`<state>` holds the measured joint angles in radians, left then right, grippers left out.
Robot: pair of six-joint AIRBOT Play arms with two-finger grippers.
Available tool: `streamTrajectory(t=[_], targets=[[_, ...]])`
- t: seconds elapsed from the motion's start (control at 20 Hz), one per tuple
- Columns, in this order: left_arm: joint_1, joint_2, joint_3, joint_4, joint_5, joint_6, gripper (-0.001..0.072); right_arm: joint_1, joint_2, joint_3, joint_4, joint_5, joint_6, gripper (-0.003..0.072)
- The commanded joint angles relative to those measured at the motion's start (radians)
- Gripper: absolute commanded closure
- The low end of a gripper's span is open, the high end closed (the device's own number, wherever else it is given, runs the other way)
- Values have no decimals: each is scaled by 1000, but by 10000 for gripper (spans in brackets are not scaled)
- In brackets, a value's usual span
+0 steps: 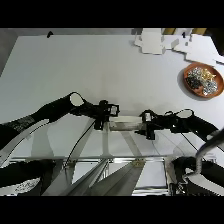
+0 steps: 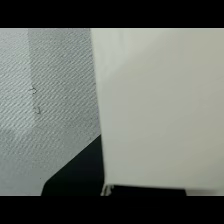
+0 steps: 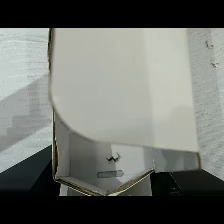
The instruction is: Fold the box and place the chain.
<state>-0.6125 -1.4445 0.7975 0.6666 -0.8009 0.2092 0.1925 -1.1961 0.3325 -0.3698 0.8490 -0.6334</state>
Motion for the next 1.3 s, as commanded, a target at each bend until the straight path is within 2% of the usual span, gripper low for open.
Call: streamTrajectory(t=[0.0, 0.65, 0.7, 0.75, 0.8, 0.85, 0.9, 1.25], targets=[[0, 1, 0, 0, 0, 0, 699, 1, 0, 1, 0, 0, 0, 277], [0, 1, 0, 0, -16, 0, 692, 1, 0, 1, 0, 0, 0, 277], [0, 1, 0, 0, -20, 0, 642, 1, 0, 1, 0, 0, 0, 277], [0, 1, 0, 0, -23, 0, 517, 1, 0, 1, 0, 0, 0, 277], [0, 1, 0, 0, -23, 0, 348, 1, 0, 1, 0, 0, 0, 277], [1, 2, 0, 0, -22, 0, 213, 1, 0, 1, 0, 0, 0, 277], [3, 2, 0, 0, -22, 0, 150, 1, 0, 1, 0, 0, 0, 277], [42, 42, 0, 6, -26, -20, 144, 1, 0, 1, 0, 1, 0, 277]])
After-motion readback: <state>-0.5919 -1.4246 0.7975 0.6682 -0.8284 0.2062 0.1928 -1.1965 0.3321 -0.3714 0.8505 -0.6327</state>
